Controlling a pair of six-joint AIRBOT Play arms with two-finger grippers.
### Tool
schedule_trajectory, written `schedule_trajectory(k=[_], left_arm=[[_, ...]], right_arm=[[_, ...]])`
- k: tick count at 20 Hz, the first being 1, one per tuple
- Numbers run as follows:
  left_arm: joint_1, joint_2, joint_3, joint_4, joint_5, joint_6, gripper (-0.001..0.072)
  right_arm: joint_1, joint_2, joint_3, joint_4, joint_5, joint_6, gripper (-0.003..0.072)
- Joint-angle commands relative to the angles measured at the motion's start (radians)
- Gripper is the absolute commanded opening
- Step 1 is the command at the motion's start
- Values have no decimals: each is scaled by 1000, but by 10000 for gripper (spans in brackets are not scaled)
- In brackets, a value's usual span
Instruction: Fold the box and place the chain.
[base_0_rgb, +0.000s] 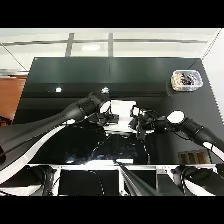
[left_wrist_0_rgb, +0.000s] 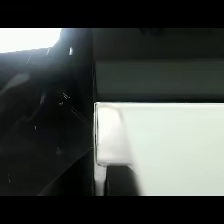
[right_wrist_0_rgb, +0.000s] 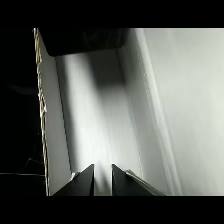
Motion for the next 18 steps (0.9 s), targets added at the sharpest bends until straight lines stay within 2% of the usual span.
schedule_trajectory(k=[1, 6, 9, 18], left_arm=[[1, 1, 36, 18, 1, 0, 29], [-14, -8, 31, 24, -2, -3, 29], [-27, -15, 27, 32, -10, -3, 30], [-23, -15, 16, 42, -3, -48, 31]], right_arm=[[2, -1, -1, -1, -3, 9, 137], [2, -2, -1, 0, -7, 10, 137], [2, -3, -8, -1, -64, 51, 138], [2, -3, -16, -9, -32, 60, 136]])
